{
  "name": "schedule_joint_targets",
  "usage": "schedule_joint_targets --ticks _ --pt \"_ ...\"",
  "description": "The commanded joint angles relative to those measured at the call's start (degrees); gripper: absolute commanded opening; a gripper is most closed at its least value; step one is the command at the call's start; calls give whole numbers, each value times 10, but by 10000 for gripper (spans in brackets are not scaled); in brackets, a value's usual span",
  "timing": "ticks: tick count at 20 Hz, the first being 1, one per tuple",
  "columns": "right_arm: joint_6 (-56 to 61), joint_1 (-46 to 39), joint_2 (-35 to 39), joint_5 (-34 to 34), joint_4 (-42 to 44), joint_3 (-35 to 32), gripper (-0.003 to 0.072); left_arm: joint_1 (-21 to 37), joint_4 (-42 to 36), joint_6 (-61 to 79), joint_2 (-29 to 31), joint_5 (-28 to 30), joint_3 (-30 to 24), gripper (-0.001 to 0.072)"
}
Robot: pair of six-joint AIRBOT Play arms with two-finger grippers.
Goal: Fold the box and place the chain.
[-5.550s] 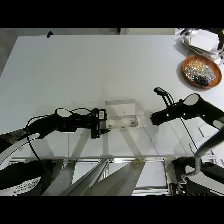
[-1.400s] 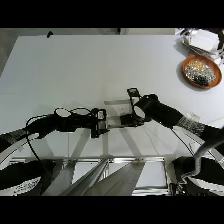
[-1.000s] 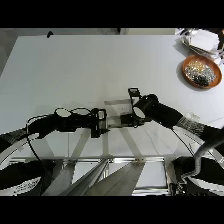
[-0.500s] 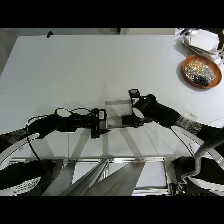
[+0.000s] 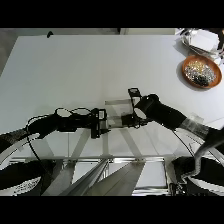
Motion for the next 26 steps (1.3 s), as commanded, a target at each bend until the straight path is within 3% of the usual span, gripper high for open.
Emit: schedule_joint_targets --ticks 1,6,10,12,19,22,26 --pt "-18 -2 49 15 -26 0 447 0 0 1 0 1 0 138" --pt "-62 -74 141 36 -29 17 447 0 0 1 0 -3 0 138" --pt "-196 -212 160 83 -32 81 438 0 0 1 0 -3 0 138" --pt "-263 -301 150 72 -48 104 402 0 0 1 0 -3 0 138" --pt "-430 -615 1 1 -61 221 343 0 0 1 0 -3 0 138" --pt "-452 -681 -84 -22 -60 278 288 0 0 1 0 -3 0 138" --pt "-481 -697 -175 -45 -59 332 276 0 0 1 0 -3 0 138"
